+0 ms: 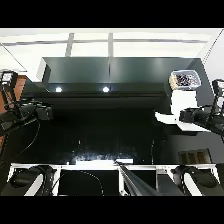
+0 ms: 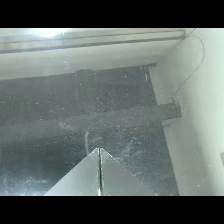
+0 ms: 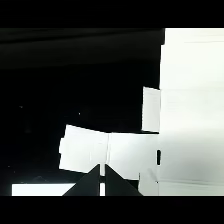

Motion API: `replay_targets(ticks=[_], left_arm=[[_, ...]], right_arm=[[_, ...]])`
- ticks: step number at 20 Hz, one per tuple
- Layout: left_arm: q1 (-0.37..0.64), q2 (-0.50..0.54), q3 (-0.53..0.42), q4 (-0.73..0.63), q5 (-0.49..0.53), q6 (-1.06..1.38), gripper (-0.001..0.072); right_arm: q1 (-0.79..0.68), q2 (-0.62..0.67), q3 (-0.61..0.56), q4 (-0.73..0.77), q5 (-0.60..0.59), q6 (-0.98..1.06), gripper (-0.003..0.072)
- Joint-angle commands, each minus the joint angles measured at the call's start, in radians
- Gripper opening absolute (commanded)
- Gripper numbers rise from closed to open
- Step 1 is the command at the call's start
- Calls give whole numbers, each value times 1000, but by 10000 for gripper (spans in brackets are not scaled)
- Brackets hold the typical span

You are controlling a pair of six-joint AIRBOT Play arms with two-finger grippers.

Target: Fold the box and place the chain.

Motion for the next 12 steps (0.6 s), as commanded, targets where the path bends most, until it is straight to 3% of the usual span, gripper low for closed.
replay_targets(ticks=[1, 10, 12], left_arm=[[0, 1, 0, 0, 0, 0, 26], [0, 1, 0, 0, 0, 0, 26], [0, 1, 0, 0, 0, 0, 26]], right_arm=[[-1, 1, 0, 0, 0, 0, 38], [-1, 1, 0, 0, -5, 0, 38], [-1, 1, 0, 5, -74, 1, 38]])
